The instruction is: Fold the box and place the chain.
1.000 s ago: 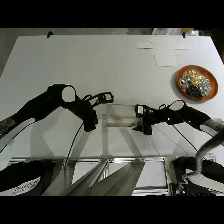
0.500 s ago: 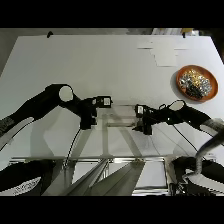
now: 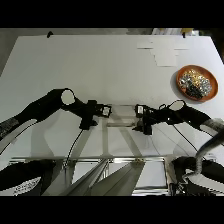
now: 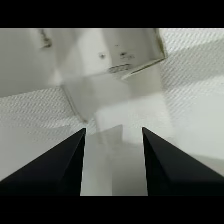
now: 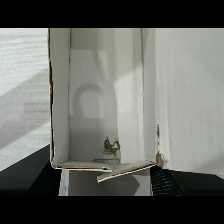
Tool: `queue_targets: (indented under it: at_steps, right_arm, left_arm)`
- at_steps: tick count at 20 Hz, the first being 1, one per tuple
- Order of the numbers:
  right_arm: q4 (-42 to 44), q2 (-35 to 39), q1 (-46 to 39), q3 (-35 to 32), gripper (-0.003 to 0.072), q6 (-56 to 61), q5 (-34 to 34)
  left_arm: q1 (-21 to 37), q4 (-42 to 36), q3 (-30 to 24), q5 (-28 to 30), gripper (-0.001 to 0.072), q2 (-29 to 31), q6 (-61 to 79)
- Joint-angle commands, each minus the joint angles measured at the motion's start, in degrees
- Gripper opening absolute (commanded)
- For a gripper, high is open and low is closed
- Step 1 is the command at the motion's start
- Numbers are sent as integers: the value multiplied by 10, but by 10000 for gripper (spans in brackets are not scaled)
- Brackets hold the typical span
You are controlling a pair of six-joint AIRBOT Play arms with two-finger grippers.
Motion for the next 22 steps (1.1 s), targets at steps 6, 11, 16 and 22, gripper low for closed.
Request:
queue_targets:
  at_steps: [6, 11, 16, 22]
  right_arm:
    - [0, 0, 0, 0, 436, 0, 0]
    - [0, 0, 0, 0, 436, 0, 0]
    - [0, 0, 0, 0, 436, 0, 0]
    - [0, 0, 0, 0, 436, 0, 0]
  left_arm:
    - [-9, -51, -3, 24, 371, -9, 20]
    - [-24, -72, -3, 12, 311, -13, 20]
    - [-26, -85, -3, 15, 309, -13, 20]
    - [-36, -100, -3, 27, 201, -18, 19]
